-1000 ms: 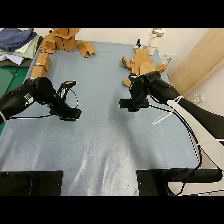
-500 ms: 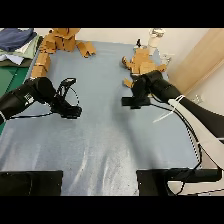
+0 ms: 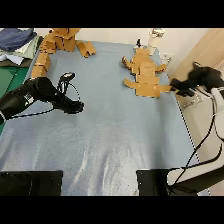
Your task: Fold the box.
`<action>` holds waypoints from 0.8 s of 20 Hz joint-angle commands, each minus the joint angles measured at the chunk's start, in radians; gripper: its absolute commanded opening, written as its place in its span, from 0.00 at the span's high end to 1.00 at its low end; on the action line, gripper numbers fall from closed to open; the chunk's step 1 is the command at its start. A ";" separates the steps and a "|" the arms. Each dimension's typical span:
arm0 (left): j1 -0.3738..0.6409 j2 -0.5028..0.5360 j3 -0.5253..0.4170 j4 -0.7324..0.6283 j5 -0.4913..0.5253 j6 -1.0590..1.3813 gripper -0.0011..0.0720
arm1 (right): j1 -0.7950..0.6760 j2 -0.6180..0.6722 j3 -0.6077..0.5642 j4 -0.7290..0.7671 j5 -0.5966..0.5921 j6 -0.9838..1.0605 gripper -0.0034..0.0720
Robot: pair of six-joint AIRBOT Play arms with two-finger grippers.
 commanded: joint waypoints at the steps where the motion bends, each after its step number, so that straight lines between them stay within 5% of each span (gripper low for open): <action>1: 0.001 0.001 0.000 -0.011 0.025 -0.023 0.97 | -0.214 -0.166 0.108 0.439 0.117 -0.293 0.41; 12: 0.001 0.001 0.000 -0.056 0.025 -0.030 0.97 | -0.143 -0.448 0.408 0.540 -0.088 -0.480 0.42; 16: 0.001 0.001 0.000 -0.057 0.024 -0.030 0.97 | -0.125 -0.462 0.436 0.540 -0.174 -0.487 0.59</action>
